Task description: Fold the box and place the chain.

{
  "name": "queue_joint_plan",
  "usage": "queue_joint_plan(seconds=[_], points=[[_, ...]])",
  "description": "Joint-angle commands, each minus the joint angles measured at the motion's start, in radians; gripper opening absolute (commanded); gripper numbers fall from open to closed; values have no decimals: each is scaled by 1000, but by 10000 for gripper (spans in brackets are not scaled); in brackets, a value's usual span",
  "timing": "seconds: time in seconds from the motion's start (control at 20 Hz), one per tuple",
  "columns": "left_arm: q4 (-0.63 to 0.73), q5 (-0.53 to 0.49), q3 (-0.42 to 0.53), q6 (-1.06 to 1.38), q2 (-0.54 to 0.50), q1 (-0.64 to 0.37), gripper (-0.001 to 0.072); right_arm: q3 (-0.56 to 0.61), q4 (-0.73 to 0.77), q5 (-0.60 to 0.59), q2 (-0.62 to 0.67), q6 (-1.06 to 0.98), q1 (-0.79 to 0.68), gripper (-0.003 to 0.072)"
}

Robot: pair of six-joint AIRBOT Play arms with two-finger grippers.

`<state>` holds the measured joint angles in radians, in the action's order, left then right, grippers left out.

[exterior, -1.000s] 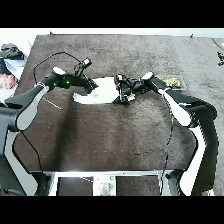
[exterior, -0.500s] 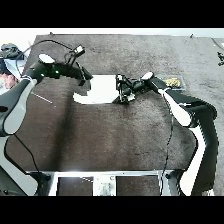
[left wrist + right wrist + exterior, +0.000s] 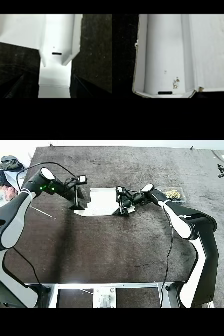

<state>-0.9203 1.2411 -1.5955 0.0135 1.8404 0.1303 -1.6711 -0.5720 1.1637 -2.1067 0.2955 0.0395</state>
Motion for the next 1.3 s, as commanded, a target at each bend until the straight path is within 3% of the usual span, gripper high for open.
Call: queue_joint_plan(seconds=[0.0, 0.2, 0.35, 0.6, 1.0, 1.1, 1.15, 1.25], points=[[-6, -57, 61, 129, -1, 0, 711, 0, 0, 0, -1, 0, 0, 375], [65, -162, 119, 159, 0, 0, 711, 0, 0, 0, -1, 0, 0, 375], [120, -171, 124, 205, 0, 3, 710, 0, 0, 0, -1, 0, 0, 375], [91, -212, 124, 198, 0, 59, 710, 0, 0, 0, -1, 0, 0, 375], [48, -202, 125, 167, 0, 62, 699, 0, 0, 0, -1, 0, 0, 375], [59, -192, 125, 167, 0, 62, 519, 0, 0, 0, -1, 0, 0, 375], [67, -189, 125, 167, 0, 62, 518, 0, 0, 0, -1, 0, 0, 375], [66, -185, 125, 149, 0, 62, 356, 0, 0, 0, 0, 0, 0, 375]])
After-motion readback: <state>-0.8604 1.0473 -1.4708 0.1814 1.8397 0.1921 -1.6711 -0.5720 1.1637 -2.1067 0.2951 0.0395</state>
